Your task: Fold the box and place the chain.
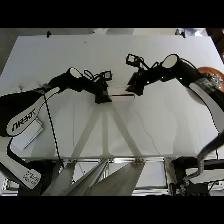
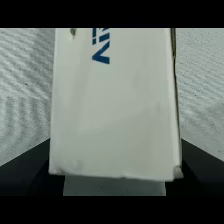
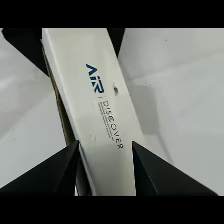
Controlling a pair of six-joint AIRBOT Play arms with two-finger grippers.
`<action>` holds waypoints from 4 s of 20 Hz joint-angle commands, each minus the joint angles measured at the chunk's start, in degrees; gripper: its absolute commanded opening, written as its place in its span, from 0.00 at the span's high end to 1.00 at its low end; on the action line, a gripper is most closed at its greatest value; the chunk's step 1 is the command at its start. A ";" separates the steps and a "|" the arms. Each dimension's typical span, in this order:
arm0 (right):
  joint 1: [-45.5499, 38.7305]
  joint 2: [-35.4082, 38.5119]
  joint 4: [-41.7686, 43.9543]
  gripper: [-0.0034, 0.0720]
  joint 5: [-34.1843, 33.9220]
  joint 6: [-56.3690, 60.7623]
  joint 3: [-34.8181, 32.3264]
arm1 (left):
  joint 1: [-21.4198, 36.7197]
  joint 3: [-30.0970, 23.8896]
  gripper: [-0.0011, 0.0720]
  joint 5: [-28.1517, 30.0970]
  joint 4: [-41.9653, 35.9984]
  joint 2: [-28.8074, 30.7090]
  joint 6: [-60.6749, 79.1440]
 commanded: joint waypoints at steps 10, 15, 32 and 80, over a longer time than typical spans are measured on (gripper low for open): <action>2.69 1.09 -2.43 0.57 -3.26 -0.81 -4.92 | -0.02 -0.02 0.44 0.02 0.07 0.02 0.11; 3.21 1.09 -2.38 0.45 -3.17 -0.57 -5.44 | -0.02 -0.02 0.44 0.02 0.07 0.02 0.13; 3.28 10.75 9.81 0.79 -6.56 6.25 -5.44 | -0.02 -0.02 0.44 0.02 0.09 0.02 0.13; -1.55 5.25 7.37 0.94 -8.48 27.93 -16.76 | -0.02 -0.02 0.44 0.02 0.09 0.02 0.13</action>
